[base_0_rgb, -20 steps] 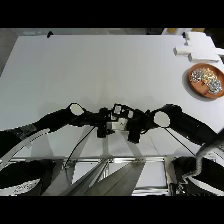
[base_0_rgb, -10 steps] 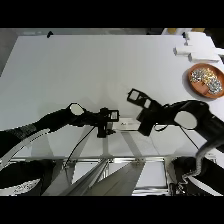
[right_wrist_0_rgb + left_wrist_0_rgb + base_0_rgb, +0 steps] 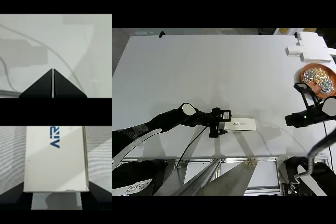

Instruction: Fold the box and place the chain.

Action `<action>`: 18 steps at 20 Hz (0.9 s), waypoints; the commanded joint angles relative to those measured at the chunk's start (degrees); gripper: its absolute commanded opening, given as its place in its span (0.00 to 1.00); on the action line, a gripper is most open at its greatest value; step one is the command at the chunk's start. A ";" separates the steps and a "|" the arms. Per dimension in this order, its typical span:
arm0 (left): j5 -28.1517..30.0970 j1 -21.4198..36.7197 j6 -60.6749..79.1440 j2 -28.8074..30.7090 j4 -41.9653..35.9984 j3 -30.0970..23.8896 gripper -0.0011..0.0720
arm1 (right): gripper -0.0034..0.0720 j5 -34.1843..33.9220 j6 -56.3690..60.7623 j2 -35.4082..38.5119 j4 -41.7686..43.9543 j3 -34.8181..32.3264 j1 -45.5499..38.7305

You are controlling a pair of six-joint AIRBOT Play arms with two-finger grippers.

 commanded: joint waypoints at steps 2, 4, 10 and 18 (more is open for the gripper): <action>-1.51 0.02 -0.04 0.02 0.00 0.00 0.39 | 0.07 4.42 4.76 0.15 -1.68 -1.84 -5.88; -3.43 0.04 -0.04 0.09 0.00 0.00 0.39 | 0.07 4.33 4.70 0.15 -1.46 -1.84 -5.88; -2.67 2.05 -5.97 5.53 -1.01 0.00 0.40 | 0.07 4.31 4.70 0.15 -1.46 -1.84 -5.88; -2.45 21.55 -32.22 26.77 10.86 0.00 0.40 | 0.07 4.33 4.70 0.15 -1.46 -1.84 -5.88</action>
